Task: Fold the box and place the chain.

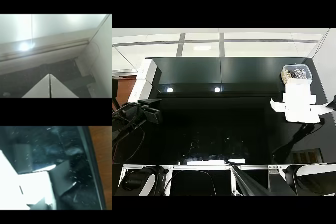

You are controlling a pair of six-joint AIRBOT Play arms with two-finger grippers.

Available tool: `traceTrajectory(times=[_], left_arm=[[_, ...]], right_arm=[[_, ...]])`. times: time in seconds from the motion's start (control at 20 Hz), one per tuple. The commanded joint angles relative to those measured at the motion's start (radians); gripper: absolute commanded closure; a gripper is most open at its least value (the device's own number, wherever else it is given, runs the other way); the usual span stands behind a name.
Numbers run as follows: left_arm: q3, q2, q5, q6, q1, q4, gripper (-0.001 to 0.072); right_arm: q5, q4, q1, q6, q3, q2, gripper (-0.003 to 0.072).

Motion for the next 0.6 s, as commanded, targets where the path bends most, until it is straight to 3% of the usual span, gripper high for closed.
traceTrajectory(times=[0.0, 0.15, 0.25, 0.4, 0.55], left_arm=[[0.0, 0.001, 0.003, 0.0, 0.001, -0.001, 0.0682], [0.0, 0.001, 0.003, 0.0, 0.001, 0.0, 0.0682], [0.0, 0.001, 0.002, -0.003, 0.001, -0.002, 0.0682], [-0.002, -0.003, -0.011, -0.023, 0.001, -0.014, 0.0682], [-0.003, -0.042, -0.062, -0.04, -0.002, -0.119, 0.0682]], right_arm=[[0.046, 0.006, 0.039, -0.078, 0.022, -0.011, 0.0659], [0.118, 0.162, 0.048, -0.077, 0.016, 0.028, 0.066], [0.099, 0.241, 0.068, -0.078, -0.036, 0.117, 0.066], [0.023, 0.312, 0.118, -0.06, -0.2, 0.306, 0.066], [-0.087, 0.369, 0.239, -0.051, -0.404, 0.479, 0.066]])
